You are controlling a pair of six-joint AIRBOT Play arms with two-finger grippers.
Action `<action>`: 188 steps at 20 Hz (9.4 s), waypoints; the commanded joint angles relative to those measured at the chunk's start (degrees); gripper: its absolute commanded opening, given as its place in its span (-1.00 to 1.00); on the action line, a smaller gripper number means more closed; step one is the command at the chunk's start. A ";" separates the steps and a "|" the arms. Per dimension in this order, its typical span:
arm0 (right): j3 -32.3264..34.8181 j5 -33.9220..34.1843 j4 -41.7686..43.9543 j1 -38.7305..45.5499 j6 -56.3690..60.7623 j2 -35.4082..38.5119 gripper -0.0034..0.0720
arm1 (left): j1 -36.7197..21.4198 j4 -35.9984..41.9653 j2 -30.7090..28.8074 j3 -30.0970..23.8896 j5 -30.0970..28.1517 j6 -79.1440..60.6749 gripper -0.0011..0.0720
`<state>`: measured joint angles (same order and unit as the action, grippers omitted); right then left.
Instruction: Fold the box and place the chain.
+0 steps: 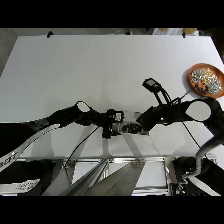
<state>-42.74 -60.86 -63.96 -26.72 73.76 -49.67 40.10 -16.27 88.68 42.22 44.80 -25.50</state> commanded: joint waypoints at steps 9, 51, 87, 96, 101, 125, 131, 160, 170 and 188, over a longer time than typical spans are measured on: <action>-10.71 -2.34 -25.64 14.12 14.71 -8.22 -0.86 | 0.00 -0.02 -0.02 -0.02 0.00 -0.02 -0.11; -3.15 -11.08 -23.98 12.85 17.27 1.75 -0.86 | 0.00 -0.02 0.00 -0.02 0.00 0.00 -0.11; -10.10 1.79 -13.90 -0.66 12.92 0.48 -0.79 | 0.00 0.00 -0.02 -0.02 0.00 -0.02 -0.11; -4.74 1.68 -25.14 21.38 12.72 -12.63 -0.85 | 0.00 -0.02 -0.02 -0.02 0.00 0.00 -0.11; -2.82 4.22 -26.25 21.38 12.74 -19.21 -0.17 | 0.00 -0.02 0.00 -0.02 0.00 0.00 -0.11; -2.29 4.35 -26.25 21.38 14.93 -27.45 -0.86 | 0.00 -0.02 -0.02 -0.02 0.00 0.00 -0.11; -2.29 2.10 -26.25 21.35 14.84 -18.91 -0.86 | 0.00 -0.02 -0.02 -0.02 0.00 0.00 -0.11; 5.27 5.55 -2.60 -7.61 16.22 11.52 -0.86 | 0.00 -0.02 -0.02 -0.02 0.00 0.00 -0.11; -3.56 5.95 -11.30 -1.51 14.40 5.46 -0.31 | 0.00 -0.02 0.00 -0.02 0.00 0.00 -0.11; 0.55 5.09 -18.18 18.21 11.15 -16.22 -0.17 | 0.00 -0.02 -0.02 -0.02 0.00 -0.02 -0.11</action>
<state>-42.57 -57.52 -81.89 -7.73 85.60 -63.83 40.10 -16.29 88.68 42.19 44.82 -25.50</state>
